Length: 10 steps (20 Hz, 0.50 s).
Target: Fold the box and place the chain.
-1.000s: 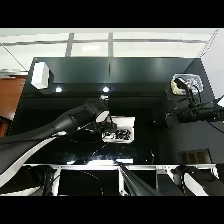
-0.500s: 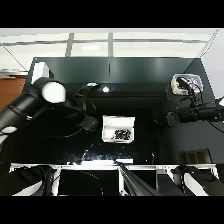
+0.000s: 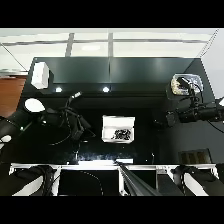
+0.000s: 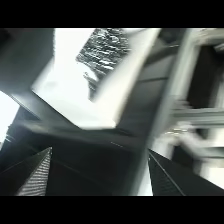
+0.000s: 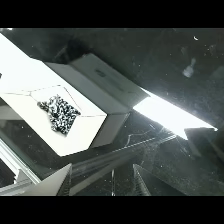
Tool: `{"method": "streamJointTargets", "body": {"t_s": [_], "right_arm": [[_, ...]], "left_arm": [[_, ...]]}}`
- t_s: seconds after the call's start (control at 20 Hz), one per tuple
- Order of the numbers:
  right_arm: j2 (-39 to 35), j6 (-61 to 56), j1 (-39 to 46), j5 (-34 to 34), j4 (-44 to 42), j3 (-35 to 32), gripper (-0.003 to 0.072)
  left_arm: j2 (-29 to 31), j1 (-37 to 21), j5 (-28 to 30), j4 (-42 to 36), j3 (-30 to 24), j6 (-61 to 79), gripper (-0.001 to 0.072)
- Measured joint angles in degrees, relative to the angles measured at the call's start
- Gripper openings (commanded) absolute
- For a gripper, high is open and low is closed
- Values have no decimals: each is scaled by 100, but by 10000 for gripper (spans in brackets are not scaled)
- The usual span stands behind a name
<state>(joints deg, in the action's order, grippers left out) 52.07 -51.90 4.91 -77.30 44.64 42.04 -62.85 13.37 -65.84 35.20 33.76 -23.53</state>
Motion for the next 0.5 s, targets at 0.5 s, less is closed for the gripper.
{"method": "streamJointTargets", "body": {"t_s": [0.5], "right_arm": [[0, -44, 0, 105, 0, 0, 442]], "left_arm": [[-914, 715, 1458, -240, -59, 4052, 713]]}}
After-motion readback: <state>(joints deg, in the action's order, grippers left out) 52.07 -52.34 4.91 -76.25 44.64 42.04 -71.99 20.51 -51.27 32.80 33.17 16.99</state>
